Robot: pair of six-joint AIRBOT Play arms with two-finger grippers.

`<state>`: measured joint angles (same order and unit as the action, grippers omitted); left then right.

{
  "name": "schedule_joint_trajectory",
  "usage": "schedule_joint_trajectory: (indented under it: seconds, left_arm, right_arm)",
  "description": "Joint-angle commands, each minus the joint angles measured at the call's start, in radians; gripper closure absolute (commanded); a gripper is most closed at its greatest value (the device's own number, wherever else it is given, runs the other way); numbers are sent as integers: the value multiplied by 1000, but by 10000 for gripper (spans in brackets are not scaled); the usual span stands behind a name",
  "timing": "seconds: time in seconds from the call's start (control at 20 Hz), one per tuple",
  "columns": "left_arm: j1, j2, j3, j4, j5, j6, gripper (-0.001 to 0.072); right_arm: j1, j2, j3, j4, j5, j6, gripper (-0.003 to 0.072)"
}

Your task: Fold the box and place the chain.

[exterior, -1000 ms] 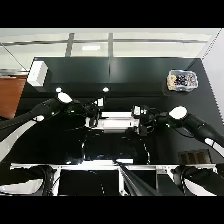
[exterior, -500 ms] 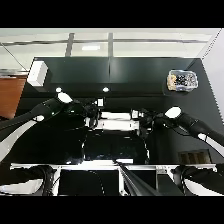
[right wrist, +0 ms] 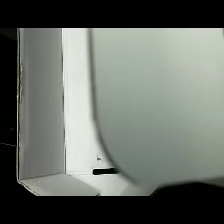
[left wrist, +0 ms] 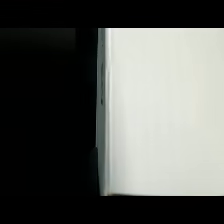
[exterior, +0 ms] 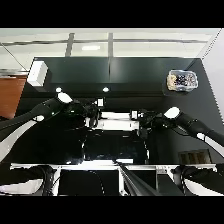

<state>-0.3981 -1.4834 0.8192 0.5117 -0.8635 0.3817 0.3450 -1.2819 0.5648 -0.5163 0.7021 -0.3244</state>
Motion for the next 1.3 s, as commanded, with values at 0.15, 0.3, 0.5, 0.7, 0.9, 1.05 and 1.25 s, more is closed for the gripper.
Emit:
schedule_joint_trajectory:
  seconds: [0.15,0.3,0.5,0.7,0.9,1.05,1.25]
  left_arm:
    - [0,0,0,0,-6,0,682]
    - [0,0,0,0,-9,0,682]
    - [0,0,0,0,-8,0,682]
    - [0,-1,0,0,-8,0,682]
    - [0,-1,0,0,-8,0,682]
    - [0,-1,0,0,-7,0,682]
    - [0,-1,0,0,-3,0,682]
  right_arm:
    - [6,-4,3,-10,-15,18,-31]
    - [6,-6,6,-13,-20,29,-30]
    - [6,-8,8,-12,-26,39,-30]
    - [40,-15,10,-69,-45,69,-30]
    - [30,-15,13,-53,-55,82,-30]
    - [30,-15,13,-50,-55,81,-30]
    - [24,-15,14,-43,-48,79,-30]
